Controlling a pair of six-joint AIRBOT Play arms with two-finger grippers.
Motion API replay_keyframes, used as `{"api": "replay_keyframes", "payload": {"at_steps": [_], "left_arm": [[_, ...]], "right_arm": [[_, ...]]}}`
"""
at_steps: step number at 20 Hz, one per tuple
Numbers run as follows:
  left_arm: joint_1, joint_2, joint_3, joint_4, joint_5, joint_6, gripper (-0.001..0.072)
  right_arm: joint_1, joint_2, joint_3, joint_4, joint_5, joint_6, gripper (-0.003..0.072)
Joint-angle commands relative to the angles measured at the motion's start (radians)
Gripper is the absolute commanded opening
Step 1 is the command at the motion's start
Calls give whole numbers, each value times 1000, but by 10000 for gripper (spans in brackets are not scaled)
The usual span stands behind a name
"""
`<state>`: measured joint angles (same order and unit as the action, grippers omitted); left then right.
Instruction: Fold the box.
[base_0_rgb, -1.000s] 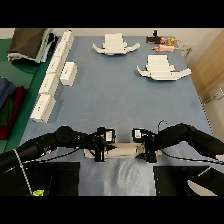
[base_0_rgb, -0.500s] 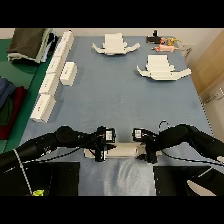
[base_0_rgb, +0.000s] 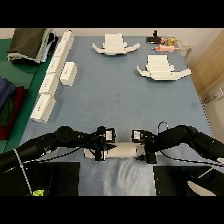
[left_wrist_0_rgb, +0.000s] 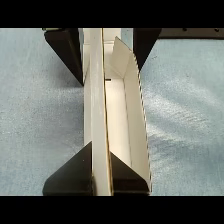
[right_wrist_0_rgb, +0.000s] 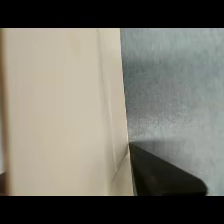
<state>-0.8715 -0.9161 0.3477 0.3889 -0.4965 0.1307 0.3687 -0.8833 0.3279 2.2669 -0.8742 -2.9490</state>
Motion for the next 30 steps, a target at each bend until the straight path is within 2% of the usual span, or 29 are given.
{"api": "replay_keyframes", "payload": {"at_steps": [1, 6, 7, 8, 11, 20, 24, 30], "left_arm": [[0, -1, 0, 0, -1, 0, 15], [0, 0, 0, 0, -1, -1, 15], [0, -1, 0, 0, -1, -1, 15], [0, -1, 0, 0, 0, -1, 15], [0, -1, 0, 0, 0, -1, 15], [0, -1, 0, 0, 23, -1, 15], [0, 2, 0, 0, 71, -1, 16], [0, 2, 0, 0, 26, -2, 16]], "right_arm": [[45, 2, 1, 4, 22, 2, 696], [44, 2, 1, -25, 29, 36, 689], [44, 1, 0, -42, 29, 36, 642], [44, -1, 0, -56, 27, 36, 555], [44, -3, 0, -65, 28, 36, 498], [44, -2, 0, -68, 17, 55, 498], [44, -2, 0, -67, -13, 62, 498], [44, -3, 0, -68, 3, 71, 497]]}}
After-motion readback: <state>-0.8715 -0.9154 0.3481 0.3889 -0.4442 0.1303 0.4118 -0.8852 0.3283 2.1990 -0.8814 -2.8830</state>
